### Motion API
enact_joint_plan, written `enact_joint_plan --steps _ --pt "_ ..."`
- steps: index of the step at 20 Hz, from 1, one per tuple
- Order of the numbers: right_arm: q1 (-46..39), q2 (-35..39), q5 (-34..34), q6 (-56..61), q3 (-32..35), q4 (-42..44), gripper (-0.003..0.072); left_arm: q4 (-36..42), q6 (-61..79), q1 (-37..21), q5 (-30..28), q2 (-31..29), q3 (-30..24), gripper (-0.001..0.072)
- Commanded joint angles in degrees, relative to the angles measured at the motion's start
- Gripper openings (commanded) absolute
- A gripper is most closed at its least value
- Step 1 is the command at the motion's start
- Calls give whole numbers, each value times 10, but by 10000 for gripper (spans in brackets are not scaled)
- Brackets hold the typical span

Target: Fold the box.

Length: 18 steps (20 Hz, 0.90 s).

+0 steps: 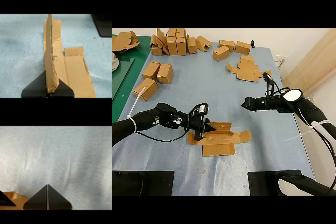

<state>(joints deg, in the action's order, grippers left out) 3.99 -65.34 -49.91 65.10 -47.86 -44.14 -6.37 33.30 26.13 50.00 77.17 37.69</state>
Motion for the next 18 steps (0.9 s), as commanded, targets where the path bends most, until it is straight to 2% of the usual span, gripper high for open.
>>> enact_joint_plan --steps 1,3,5,7,9,11,13,16,18 --pt "1 1 -2 -12 0 0 3 2 -3 0 -1 0 0 14" --pt "1 10 -4 -37 0 -2 2 2 -3 0 -1 0 0 14" --pt "1 48 9 -47 18 -8 2 2 -3 0 -1 0 0 13" --pt "1 122 7 -39 68 -30 2 2 -3 0 -1 0 0 13" --pt "19 216 -26 -32 138 -29 2 2 -3 0 0 0 0 14" --pt "87 308 -54 -32 192 -40 2 2 -3 0 0 0 0 13" --pt "182 379 -48 -32 217 -92 2 2 -3 0 0 0 0 14" --pt "322 410 -52 -14 217 -249 3 2 -3 0 0 0 0 14" --pt "416 391 -78 -14 217 -300 3 2 -3 0 0 0 0 13"
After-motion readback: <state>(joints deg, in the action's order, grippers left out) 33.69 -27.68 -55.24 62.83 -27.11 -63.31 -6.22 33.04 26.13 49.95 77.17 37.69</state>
